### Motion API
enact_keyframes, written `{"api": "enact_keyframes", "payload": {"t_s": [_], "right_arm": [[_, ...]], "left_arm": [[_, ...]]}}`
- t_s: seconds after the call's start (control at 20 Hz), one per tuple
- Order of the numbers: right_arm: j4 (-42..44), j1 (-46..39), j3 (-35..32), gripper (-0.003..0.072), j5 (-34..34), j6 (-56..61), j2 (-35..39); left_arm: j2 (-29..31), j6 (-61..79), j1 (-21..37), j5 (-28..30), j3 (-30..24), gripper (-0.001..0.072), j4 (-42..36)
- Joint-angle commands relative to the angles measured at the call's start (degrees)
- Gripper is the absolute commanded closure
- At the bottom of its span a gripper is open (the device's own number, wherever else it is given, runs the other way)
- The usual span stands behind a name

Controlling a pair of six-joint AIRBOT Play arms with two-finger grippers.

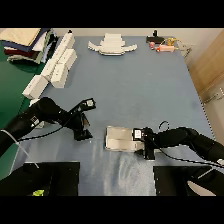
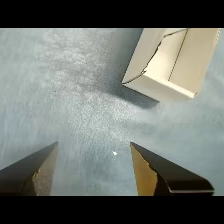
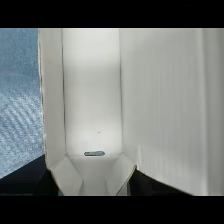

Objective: Fold the box.

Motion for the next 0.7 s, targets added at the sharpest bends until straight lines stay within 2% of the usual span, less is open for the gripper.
{"api": "enact_keyframes", "payload": {"t_s": [0.0,0.15,0.4,0.65], "right_arm": [[0.00,-0.04,0.00,0.0225,0.00,0.00,0.04],[0.00,-0.04,0.00,0.0225,0.00,0.02,0.04],[0.00,-0.04,0.00,0.0225,0.02,0.00,0.04],[0.00,-0.04,0.00,0.0225,0.02,0.02,0.04]], "left_arm": [[-3.76,8.31,-2.36,4.39,-0.11,0.0011,-0.15],[-4.90,15.67,-2.38,4.37,-0.24,0.0010,-3.34],[-4.94,31.15,-2.49,5.35,-4.79,0.0001,-18.69],[-4.96,37.73,-5.86,5.60,-8.85,0.0002,-19.74]]}}
